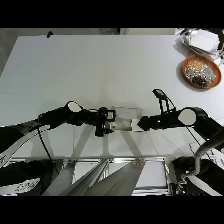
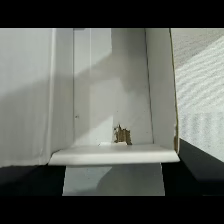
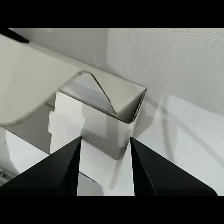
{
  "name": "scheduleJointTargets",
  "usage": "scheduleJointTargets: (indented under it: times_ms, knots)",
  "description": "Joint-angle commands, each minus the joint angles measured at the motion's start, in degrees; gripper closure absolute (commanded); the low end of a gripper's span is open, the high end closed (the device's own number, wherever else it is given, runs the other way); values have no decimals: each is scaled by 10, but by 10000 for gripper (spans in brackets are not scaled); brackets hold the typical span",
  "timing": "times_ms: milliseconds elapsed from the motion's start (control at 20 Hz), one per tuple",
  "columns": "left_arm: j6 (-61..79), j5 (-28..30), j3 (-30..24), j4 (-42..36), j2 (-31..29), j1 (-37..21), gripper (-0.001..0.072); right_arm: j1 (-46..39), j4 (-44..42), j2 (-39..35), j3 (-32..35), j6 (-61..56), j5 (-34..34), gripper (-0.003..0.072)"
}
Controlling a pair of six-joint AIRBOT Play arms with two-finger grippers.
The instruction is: Fold the box and place the chain.
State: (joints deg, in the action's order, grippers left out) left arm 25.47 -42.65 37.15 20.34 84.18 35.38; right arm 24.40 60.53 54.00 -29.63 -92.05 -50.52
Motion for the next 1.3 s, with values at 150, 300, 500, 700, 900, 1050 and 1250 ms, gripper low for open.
scheduleJointTargets:
  times_ms: [150,300,500,700,900,1050,1250]
  knots:
    - [0,0,0,0,0,0,500,71,44,75,-57,-94,-4,350]
    - [0,0,0,0,0,0,500,95,98,111,-81,-165,-27,350]
    - [0,0,0,0,0,0,500,115,141,140,-113,-231,-43,351]
    - [0,0,0,0,0,0,500,148,172,188,-139,-285,-53,353]
    - [0,0,0,0,0,0,500,163,193,220,-145,-341,-64,354]
    - [0,0,0,0,0,0,500,171,196,234,-145,-352,-65,421]
    - [0,0,0,0,0,0,500,177,198,241,-145,-352,-64,651]
